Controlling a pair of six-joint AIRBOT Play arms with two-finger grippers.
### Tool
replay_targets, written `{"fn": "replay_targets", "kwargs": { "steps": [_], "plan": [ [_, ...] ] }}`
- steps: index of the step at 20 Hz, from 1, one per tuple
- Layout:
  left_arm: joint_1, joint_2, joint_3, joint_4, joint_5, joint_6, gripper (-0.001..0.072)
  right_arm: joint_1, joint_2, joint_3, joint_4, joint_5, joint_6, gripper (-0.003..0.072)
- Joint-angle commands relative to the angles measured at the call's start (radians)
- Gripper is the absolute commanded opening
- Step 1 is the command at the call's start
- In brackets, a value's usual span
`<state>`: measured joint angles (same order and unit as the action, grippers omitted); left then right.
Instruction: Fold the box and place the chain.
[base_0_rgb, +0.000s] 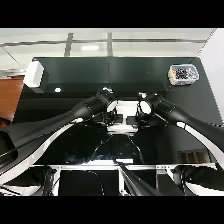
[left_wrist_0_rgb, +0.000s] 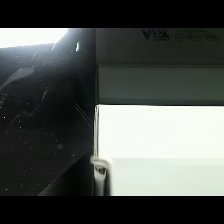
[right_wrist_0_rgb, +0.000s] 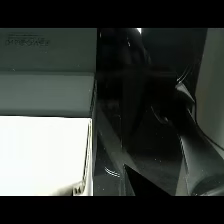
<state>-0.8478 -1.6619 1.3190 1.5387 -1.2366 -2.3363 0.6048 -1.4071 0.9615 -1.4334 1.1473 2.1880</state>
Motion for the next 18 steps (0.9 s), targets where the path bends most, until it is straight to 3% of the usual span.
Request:
{"fn": "replay_targets", "kwargs": {
  "steps": [1, 9, 11, 14, 15, 16, 17, 18],
  "plan": [
    [0.001, 0.000, 0.000, -0.005, 0.005, 0.001, 0.0025, -0.009, 0.018, 0.031, -0.018, 0.018, -0.029, 0.0288],
    [0.023, 0.000, 0.000, -0.006, 0.006, -0.001, 0.0025, -0.096, 0.210, 0.202, -0.086, 0.054, -0.161, 0.0288],
    [0.023, 0.000, 0.000, -0.006, 0.022, -0.001, 0.0025, -0.146, 0.253, 0.232, -0.188, 0.045, -0.189, 0.0288],
    [0.023, 0.000, 0.000, -0.006, 0.037, -0.001, 0.0025, -0.235, 0.259, 0.228, -0.472, 0.040, -0.191, 0.0288],
    [0.023, 0.000, 0.000, -0.006, 0.035, 0.000, 0.0026, -0.278, 0.253, 0.223, -0.518, 0.010, -0.192, 0.0321],
    [0.023, 0.000, 0.000, -0.006, 0.034, 0.000, 0.0025, -0.334, 0.243, 0.219, -0.527, -0.039, -0.192, 0.0562],
    [0.025, 0.000, 0.000, -0.006, 0.031, 0.000, 0.0025, -0.400, 0.220, 0.217, -0.517, -0.098, -0.198, 0.0671],
    [0.026, 0.000, 0.000, -0.006, 0.029, 0.000, 0.0025, -0.463, 0.189, 0.217, -0.486, -0.161, -0.219, 0.0671]
  ]
}}
